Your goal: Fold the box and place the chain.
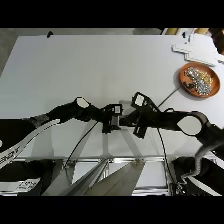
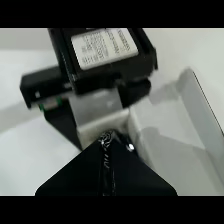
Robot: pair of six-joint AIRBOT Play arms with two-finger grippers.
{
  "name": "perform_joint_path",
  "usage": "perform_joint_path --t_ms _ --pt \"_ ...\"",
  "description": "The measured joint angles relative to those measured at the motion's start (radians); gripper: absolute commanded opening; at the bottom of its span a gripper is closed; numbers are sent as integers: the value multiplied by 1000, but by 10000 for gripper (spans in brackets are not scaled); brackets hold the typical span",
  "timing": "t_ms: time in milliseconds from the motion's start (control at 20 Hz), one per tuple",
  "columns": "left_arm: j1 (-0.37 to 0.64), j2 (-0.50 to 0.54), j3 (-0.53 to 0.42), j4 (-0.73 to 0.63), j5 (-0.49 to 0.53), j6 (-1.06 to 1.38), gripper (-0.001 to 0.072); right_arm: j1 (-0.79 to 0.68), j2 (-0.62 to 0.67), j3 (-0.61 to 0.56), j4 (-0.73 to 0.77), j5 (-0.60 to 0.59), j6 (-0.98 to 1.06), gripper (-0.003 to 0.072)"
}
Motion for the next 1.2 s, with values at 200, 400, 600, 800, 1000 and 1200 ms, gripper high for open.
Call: perform_joint_path --t_ms 200,400,600,800,1000,1200 --pt "0 0 0 0 0 0 311 56 -82 0 35 -72 16 232" --pt "0 0 0 0 0 0 311 38 -107 1 27 -85 21 241" --pt "0 0 0 0 0 0 311 -114 -5 5 -26 -24 -32 221" --pt "0 0 0 0 0 0 311 -341 56 4 -161 116 -291 242" --pt "0 0 0 0 0 0 311 -495 5 -2 -208 196 -527 339" --pt "0 0 0 0 0 0 311 -541 -119 -3 -185 223 -710 339"
